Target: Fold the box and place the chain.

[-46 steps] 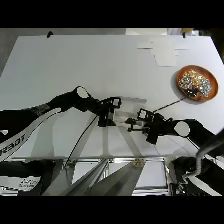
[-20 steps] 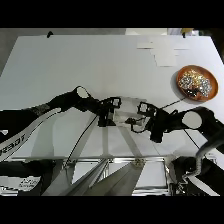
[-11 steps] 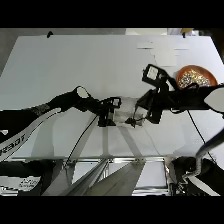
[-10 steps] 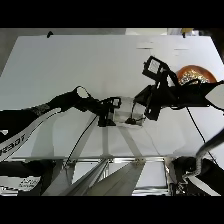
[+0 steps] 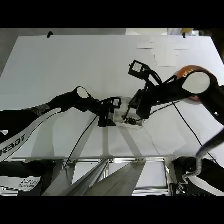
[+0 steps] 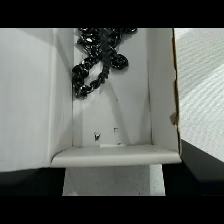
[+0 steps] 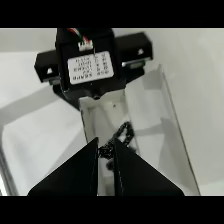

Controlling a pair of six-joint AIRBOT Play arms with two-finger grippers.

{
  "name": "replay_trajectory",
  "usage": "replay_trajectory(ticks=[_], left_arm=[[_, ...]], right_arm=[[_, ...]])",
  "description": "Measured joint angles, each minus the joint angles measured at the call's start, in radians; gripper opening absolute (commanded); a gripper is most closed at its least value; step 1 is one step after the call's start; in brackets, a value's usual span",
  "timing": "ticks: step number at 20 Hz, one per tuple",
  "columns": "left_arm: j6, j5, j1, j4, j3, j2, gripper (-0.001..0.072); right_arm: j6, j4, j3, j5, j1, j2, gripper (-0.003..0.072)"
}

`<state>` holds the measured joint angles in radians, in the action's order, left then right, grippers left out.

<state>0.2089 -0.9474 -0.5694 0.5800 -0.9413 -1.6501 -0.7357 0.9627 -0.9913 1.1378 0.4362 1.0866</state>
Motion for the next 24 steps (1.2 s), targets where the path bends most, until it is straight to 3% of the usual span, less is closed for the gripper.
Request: replay_trajectory(ticks=[1,3,5,9,11,14,16,21,22,24], left_arm=[[0.0,0.0,0.0,0.0,0.0,0.0,0.0135],[0.0,0.0,0.0,0.0,0.0,0.0,0.0135],[0.0,0.0,0.0,0.0,0.0,0.0,0.0135],[0.0,0.0,0.0,0.0,0.0,0.0,0.0135],[0.0,0.0,0.0,0.0,0.0,0.0,0.0135],[0.0,0.0,0.0,0.0,0.0,0.0,0.0135],[0.0,0.0,0.0,0.0,0.0,0.0,0.0135],[0.0,0.0,0.0,0.0,0.0,0.0,0.0135],[0.0,0.0,0.0,0.0,0.0,0.0,0.0135],[0.0,-0.002,0.0,0.0,0.0,0.0,0.0135]], right_arm=[[0.0,-0.002,-0.001,0.011,0.0,0.017,0.0048],[-0.001,-0.004,-0.001,0.027,0.0,0.043,0.0246],[-0.001,-0.005,-0.002,0.034,-0.001,0.059,0.0296],[-0.003,-0.018,-0.03,0.033,-0.066,0.053,0.0273],[-0.025,0.001,-0.043,0.036,-0.126,0.038,0.0164],[-0.106,0.118,-0.048,0.055,-0.213,0.028,0.0132],[-0.199,0.216,-0.035,0.054,-0.262,0.026,0.0032],[-0.416,0.327,0.031,0.014,-0.318,0.07,0.0015],[-0.453,0.336,0.041,0.01,-0.315,0.093,0.0035],[-0.515,0.349,0.054,0.003,-0.297,0.151,0.033]])
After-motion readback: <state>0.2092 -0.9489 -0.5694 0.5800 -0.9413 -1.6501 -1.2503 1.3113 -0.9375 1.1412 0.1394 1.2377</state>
